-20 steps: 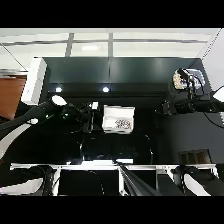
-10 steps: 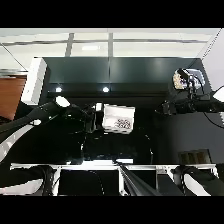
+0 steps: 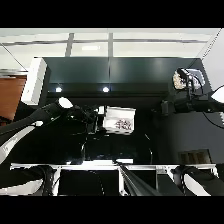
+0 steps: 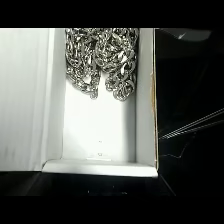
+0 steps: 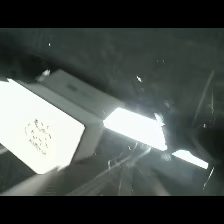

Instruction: Fold the box and place the chain.

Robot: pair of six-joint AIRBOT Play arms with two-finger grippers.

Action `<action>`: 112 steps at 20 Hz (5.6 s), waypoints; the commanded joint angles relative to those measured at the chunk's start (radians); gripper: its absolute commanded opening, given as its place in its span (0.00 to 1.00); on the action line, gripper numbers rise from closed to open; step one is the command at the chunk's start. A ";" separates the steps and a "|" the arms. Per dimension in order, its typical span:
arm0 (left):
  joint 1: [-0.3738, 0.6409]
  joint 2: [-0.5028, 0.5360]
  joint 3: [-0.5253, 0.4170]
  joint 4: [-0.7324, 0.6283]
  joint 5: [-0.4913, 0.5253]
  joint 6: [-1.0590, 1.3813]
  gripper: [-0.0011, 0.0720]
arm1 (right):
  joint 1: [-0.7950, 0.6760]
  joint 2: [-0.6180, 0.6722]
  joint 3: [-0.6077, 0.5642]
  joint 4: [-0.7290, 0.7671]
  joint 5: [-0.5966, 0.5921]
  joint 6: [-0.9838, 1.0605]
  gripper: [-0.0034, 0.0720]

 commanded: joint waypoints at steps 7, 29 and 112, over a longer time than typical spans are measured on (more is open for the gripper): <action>-0.001 -0.001 0.000 0.010 0.006 -0.023 0.50 | 0.314 -0.247 0.041 0.185 -0.379 -0.057 0.99; -0.001 -0.001 0.000 0.010 0.010 -0.043 0.50 | 0.480 -0.240 0.061 0.029 -0.170 -0.676 0.67; 0.049 0.286 0.019 0.127 -0.104 -0.406 1.00 | -0.168 0.164 0.058 -0.112 0.164 0.069 0.07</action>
